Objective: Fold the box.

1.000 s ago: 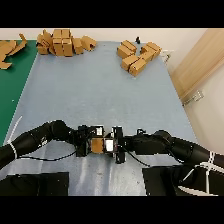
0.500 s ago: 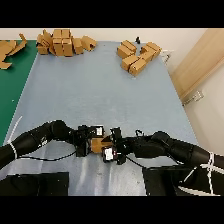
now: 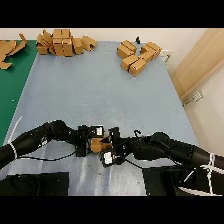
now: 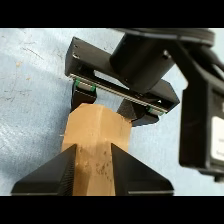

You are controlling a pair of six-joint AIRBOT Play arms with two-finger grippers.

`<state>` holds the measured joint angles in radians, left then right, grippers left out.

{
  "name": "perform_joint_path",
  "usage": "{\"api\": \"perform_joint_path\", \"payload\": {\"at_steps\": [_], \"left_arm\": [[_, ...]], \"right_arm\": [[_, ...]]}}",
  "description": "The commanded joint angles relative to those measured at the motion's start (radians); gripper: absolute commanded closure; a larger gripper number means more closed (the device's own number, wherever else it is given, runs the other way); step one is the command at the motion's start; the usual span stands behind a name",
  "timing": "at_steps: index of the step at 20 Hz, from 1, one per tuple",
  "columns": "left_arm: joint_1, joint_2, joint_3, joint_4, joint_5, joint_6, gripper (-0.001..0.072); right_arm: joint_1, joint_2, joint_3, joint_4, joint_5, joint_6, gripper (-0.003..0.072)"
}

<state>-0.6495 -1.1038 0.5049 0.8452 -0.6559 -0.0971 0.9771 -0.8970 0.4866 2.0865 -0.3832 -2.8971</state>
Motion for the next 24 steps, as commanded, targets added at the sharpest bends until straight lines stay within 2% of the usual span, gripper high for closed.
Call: {"api": "perform_joint_path", "payload": {"at_steps": [1,5,19,21,24], "left_arm": [[0.001,0.000,0.001,0.000,0.000,0.000,0.0184],[0.001,0.000,0.001,0.000,0.000,0.000,0.0184],[0.001,0.000,0.001,0.000,0.000,0.000,0.0184],[0.001,0.000,0.001,0.000,0.000,0.000,0.0184],[0.001,0.000,0.001,0.000,0.000,0.000,0.0184]], "right_arm": [[0.002,-0.002,0.002,-0.011,0.001,0.024,0.0371],[0.002,-0.010,0.002,-0.074,-0.011,0.097,0.0371],[0.003,-0.016,0.002,-0.146,-0.008,0.097,0.0394],[0.003,-0.016,0.002,-0.155,-0.006,0.097,0.0478],[0.003,-0.014,0.002,-0.161,-0.002,0.097,0.0477]]}}
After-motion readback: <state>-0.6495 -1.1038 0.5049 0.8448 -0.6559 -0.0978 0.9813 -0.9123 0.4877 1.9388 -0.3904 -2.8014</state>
